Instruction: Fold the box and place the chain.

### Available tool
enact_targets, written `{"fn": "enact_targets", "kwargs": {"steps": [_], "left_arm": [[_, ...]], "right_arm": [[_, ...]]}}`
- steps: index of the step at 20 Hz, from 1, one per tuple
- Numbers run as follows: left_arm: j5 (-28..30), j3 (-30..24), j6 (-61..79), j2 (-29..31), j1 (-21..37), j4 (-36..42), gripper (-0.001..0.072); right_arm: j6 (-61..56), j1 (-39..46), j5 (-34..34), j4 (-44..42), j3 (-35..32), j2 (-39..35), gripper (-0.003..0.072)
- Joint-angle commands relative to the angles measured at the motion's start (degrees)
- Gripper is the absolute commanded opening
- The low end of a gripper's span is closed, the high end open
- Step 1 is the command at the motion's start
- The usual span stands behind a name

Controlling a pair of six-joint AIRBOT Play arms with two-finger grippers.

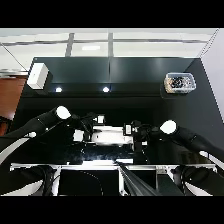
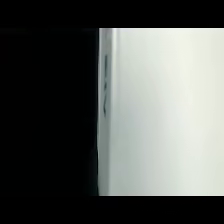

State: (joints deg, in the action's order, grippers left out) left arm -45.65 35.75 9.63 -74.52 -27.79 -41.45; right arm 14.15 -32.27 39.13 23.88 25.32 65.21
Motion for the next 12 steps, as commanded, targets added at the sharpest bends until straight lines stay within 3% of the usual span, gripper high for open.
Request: {"fn": "enact_targets", "kwargs": {"steps": [1, 12], "left_arm": [[-0.1, 0.1, 0.0, 0.0, 0.0, 0.2, 0.0026], [-0.1, 0.1, 0.0, 0.0, 0.0, 0.2, 0.0026]], "right_arm": [[-0.2, 0.1, -1.5, 0.3, 0.0, 1.1, 0.0677], [-0.9, 0.1, -2.3, 0.3, 0.0, 1.2, 0.0677]]}}
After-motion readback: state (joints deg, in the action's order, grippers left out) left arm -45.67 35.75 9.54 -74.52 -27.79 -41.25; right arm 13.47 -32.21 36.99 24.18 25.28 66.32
